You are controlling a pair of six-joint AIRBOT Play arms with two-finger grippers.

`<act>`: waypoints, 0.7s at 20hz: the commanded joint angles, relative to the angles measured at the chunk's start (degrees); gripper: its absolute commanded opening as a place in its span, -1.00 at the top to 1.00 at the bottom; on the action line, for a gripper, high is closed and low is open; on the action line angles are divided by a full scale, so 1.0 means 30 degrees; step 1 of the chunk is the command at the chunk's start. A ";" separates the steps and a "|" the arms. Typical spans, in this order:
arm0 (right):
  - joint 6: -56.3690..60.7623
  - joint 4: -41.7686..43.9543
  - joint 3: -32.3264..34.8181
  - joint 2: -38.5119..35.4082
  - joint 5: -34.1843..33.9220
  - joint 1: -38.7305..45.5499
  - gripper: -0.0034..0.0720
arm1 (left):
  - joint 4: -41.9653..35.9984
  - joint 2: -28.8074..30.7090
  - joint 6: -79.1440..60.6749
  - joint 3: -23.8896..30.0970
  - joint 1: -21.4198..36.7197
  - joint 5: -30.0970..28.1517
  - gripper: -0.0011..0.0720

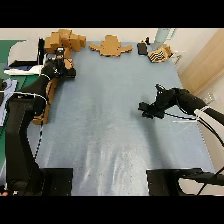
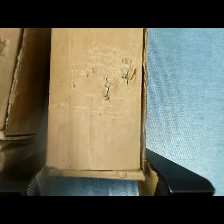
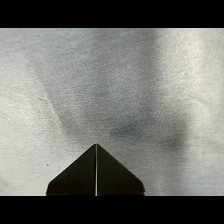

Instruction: Fold the box.

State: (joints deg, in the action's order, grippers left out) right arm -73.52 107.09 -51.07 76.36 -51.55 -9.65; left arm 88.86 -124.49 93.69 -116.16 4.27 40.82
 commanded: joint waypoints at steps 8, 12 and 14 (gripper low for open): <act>0.0007 0.0007 -0.0022 0.0000 0.0000 0.0007 0.89 | -0.0044 0.2055 -0.0073 0.0007 -0.0007 0.3279 -0.94; 0.0007 0.0007 -0.0022 0.0000 0.0000 0.0007 0.89 | -0.1086 0.3519 -0.0073 0.0007 -0.0007 0.6156 -0.93; 0.0007 0.0007 -0.0022 0.0000 0.0000 0.0007 0.90 | -0.1355 0.4160 -0.0073 0.0007 -0.0007 0.8021 0.36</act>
State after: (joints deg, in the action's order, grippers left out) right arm -73.52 107.11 -51.07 76.36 -51.55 -9.65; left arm 86.54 -114.76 93.49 -116.09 4.25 57.14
